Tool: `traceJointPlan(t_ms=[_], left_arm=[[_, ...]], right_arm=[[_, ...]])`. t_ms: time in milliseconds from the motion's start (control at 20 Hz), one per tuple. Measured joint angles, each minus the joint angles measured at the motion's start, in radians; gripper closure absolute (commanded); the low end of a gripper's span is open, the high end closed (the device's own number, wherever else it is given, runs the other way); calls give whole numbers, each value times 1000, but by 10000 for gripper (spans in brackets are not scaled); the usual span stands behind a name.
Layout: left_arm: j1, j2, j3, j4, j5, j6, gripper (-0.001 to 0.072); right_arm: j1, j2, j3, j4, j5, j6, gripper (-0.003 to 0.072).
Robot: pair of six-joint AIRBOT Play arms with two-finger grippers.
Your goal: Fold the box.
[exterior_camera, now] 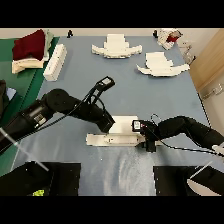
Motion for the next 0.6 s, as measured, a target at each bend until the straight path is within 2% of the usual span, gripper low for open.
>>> traceJointPlan(t_ms=[100, 150, 200, 350, 500, 550, 600], left_arm=[[-43, 67, -32, 80, -2, 11, 673], [-53, 94, -53, 109, -8, 39, 305], [-56, 115, -77, 131, -17, 77, 18], [-16, 140, -157, 161, -27, 206, 23], [35, 123, -237, 151, -22, 364, 24], [47, 109, -257, 137, -14, 417, 93], [56, 90, -277, 119, -5, 474, 216]], right_arm=[[0, 0, 0, 0, 0, 0, 193], [0, 0, 0, 0, 0, 0, 193], [0, 0, 0, 0, 0, 0, 193], [0, 0, 0, 0, 0, 0, 193], [0, 0, 0, 0, 0, 0, 193], [0, 0, 0, 0, 0, 0, 193], [0, 0, 0, 0, -1, 0, 193]])
